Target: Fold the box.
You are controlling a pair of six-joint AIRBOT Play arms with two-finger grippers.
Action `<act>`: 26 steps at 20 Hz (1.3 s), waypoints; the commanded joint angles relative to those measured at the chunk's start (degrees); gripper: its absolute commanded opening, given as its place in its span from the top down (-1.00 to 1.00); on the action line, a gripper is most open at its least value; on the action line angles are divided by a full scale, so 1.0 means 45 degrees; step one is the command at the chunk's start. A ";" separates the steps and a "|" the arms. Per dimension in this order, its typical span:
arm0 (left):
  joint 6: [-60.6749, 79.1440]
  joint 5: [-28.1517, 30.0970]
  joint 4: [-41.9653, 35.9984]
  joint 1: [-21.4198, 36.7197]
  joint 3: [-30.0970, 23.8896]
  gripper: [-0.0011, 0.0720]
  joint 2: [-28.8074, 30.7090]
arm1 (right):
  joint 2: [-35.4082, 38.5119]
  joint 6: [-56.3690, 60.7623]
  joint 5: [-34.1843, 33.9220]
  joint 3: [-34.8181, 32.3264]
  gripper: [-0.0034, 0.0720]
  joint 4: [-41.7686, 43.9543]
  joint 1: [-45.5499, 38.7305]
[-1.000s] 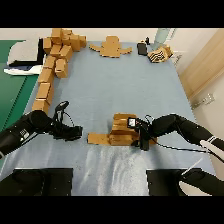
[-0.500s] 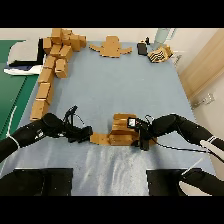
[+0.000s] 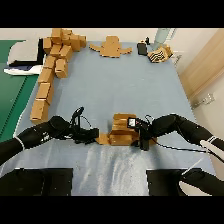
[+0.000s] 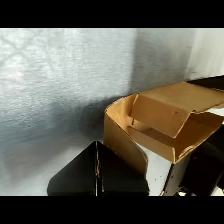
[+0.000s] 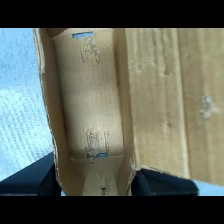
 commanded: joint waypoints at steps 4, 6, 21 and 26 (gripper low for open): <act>0.0146 -0.0413 -0.0219 -0.0437 0.0729 0.94 -0.0005 | 0.0000 0.0000 0.0005 0.0010 -0.32 0.0005 0.0000; 0.0393 -0.0661 -0.0219 -0.0437 0.1098 0.94 -0.0005 | 0.0000 0.0005 0.0005 0.0010 -0.32 0.0000 0.0000; 0.0476 -0.0729 -0.0651 -0.0597 0.1899 -0.38 -0.0121 | 0.0000 0.0000 0.0005 0.0010 -0.32 0.0005 0.0000; 0.0408 0.0573 -0.0801 -0.0782 0.1894 -0.38 -0.0471 | 0.0000 0.0005 0.0000 0.0010 -0.32 0.0005 0.0000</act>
